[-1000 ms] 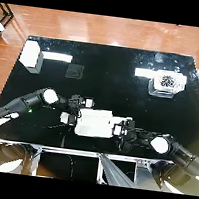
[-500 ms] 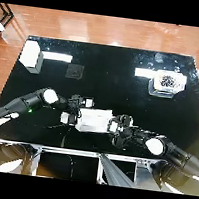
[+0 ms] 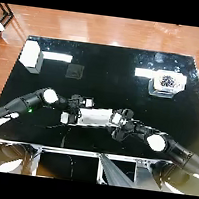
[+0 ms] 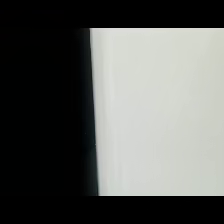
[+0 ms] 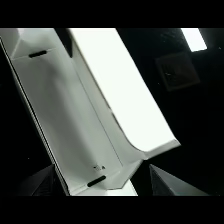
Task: Fold the box and place the chain.
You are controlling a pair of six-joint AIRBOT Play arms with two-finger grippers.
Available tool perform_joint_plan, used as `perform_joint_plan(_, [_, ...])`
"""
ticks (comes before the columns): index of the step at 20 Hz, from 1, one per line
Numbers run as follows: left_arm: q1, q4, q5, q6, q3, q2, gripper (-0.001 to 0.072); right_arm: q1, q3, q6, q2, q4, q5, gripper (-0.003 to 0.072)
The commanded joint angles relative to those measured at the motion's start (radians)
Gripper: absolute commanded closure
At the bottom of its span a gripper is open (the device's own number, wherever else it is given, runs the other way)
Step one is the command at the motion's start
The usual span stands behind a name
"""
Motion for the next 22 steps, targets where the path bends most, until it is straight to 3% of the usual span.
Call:
perform_joint_plan(1, [-0.001, 0.0, -0.005, 0.0, 0.0, 0.0, 0.0693, -0.062, 0.008, 0.008, -0.001, 0.0, 0.078, -0.0018])
perform_joint_plan(9, [-0.001, 0.0, -0.021, 0.0, 0.0, 0.0, 0.0693, -0.138, 0.068, -0.188, -0.062, 0.051, 0.202, -0.0018])
perform_joint_plan(14, [0.0, 0.001, -0.023, 0.0, 0.0, 0.0, 0.0693, -0.15, 0.115, -0.295, -0.148, 0.16, 0.257, -0.0018])
perform_joint_plan(17, [0.0, 0.005, -0.022, 0.001, 0.0, 0.0, 0.0693, -0.208, 0.116, -0.443, -0.157, 0.328, 0.367, -0.0018])
perform_joint_plan(22, [0.0, 0.008, -0.022, 0.001, 0.0, 0.0, 0.0693, -0.293, 0.13, -0.565, -0.212, 0.433, 0.426, -0.0017])
